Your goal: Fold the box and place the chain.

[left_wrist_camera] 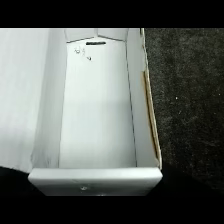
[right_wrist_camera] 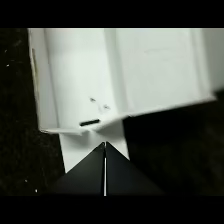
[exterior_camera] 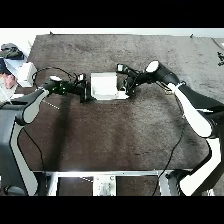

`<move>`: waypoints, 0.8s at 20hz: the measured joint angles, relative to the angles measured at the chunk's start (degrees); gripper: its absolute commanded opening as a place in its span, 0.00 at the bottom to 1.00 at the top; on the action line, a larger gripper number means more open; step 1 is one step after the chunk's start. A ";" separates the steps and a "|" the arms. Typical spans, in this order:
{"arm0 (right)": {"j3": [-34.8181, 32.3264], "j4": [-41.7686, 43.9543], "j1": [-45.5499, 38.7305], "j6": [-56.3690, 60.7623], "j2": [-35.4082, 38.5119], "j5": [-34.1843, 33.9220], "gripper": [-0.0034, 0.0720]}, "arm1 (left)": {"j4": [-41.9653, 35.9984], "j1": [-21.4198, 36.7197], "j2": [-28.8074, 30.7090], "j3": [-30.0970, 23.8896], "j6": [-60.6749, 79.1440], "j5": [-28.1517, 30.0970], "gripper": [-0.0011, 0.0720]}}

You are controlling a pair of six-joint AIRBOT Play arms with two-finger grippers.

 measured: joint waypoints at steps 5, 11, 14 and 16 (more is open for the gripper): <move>0.00 -0.87 -4.26 18.95 3.06 -0.11 0.02 | 0.00 0.00 0.00 0.00 0.00 0.00 0.29; -2.29 -1.05 -10.78 39.39 2.80 1.07 0.02 | -0.02 0.00 0.00 0.00 0.00 0.00 0.29; -5.25 1.01 -11.74 44.13 1.60 1.38 0.02 | 0.00 0.00 0.00 0.00 0.00 0.00 0.29; -6.97 3.19 -11.74 45.38 0.24 1.44 0.02 | 0.00 0.00 0.00 0.00 0.00 0.00 0.29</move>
